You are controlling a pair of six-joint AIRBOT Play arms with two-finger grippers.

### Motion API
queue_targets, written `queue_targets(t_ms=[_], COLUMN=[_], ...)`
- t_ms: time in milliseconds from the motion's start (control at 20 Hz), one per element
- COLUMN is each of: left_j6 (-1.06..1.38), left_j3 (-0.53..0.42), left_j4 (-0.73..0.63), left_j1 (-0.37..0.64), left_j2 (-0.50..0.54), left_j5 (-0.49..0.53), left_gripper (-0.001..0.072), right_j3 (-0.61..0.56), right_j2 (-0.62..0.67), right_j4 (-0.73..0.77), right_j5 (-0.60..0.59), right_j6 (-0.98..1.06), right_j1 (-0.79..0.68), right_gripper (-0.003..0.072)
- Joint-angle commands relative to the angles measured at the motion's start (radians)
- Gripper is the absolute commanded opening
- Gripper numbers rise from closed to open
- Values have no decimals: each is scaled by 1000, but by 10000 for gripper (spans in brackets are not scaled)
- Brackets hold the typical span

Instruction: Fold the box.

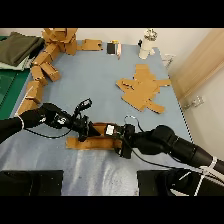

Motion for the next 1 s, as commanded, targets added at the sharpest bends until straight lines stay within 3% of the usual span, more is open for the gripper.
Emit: queue_targets(t_ms=[0,600,950], left_j6=[0,0,0], left_j3=[0,0,0], left_j4=[0,0,0], left_j1=[0,0,0], left_j2=[0,0,0], left_j5=[0,0,0], left_gripper=[14,14,14], right_j3=[-2,-2,-1], right_j2=[-2,-204,-231], right_j4=[250,563,563], right_j5=[-16,-19,-30], right_j6=[-334,-675,-634], right_j1=[-135,-235,-250], right_gripper=[715,715,713])
